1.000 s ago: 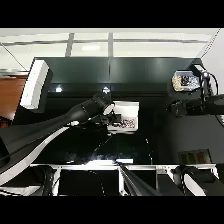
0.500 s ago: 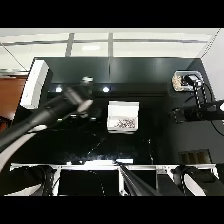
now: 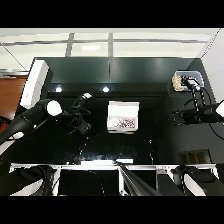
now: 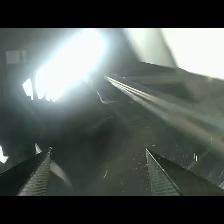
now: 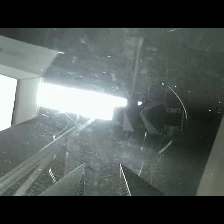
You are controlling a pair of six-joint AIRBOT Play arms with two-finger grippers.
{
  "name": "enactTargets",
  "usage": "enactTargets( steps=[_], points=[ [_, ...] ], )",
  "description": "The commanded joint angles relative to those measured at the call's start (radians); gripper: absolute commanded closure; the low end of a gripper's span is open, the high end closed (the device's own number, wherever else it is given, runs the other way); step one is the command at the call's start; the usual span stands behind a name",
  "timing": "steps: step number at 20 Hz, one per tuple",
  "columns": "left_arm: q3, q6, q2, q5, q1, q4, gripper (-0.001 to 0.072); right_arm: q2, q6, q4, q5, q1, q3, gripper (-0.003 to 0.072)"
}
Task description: Fold the box and place the chain.
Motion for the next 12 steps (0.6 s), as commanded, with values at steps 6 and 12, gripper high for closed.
enactTargets(
  steps=[6,12],
  points=[
    [-0.005,1.04,-0.085,0.163,-0.051,-0.387,-0.001,0.001,0.005,0.029,-0.019,0.0,-0.004,0.0414],
    [0.019,1.171,-0.188,0.035,0.029,-0.632,-0.001,0.001,0.005,0.033,-0.019,0.0,-0.004,0.0414]
  ],
)
